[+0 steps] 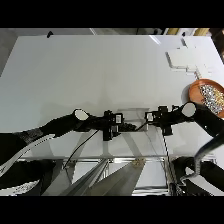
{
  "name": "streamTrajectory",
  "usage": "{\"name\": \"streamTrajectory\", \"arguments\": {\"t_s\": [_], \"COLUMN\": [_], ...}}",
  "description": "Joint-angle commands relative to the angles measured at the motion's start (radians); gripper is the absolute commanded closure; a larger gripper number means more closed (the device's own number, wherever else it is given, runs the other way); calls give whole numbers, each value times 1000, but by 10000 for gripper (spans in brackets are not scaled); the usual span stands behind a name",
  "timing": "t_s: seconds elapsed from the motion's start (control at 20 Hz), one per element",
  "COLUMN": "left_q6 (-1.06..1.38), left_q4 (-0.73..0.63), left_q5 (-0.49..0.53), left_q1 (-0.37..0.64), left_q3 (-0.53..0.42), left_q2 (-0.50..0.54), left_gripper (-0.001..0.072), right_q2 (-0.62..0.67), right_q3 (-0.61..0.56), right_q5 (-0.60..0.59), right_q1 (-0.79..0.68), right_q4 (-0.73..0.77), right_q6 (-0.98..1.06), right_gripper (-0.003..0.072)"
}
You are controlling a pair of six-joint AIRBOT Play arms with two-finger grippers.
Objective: Fold the box and place the chain.
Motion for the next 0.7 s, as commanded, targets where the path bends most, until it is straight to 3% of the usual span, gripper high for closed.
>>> {"name": "streamTrajectory", "arguments": {"t_s": [0.0, 0.15, 0.3, 0.45, 0.65], "left_q6": [0, 0, 0, 0, 0], "left_q4": [0, 0, 0, 0, 0], "left_q5": [0, 0, 0, 0, 0], "left_q1": [0, 0, 0, 0, 0], "left_q3": [0, 0, 0, 0, 0], "left_q2": [1, 1, 1, 1, 1], "left_gripper": [506, 506, 506, 506, 506], "right_q2": [68, 219, 350, 391, 375], "right_q3": [1, 0, 0, 0, 0], "right_q5": [51, 75, 81, 82, 0], "right_q1": [1, 1, 1, 36, 224], "right_q4": [-3, 20, 232, 425, 431], "right_q6": [12, 82, 132, 119, 119], "right_gripper": [670, 670, 670, 670, 670]}}
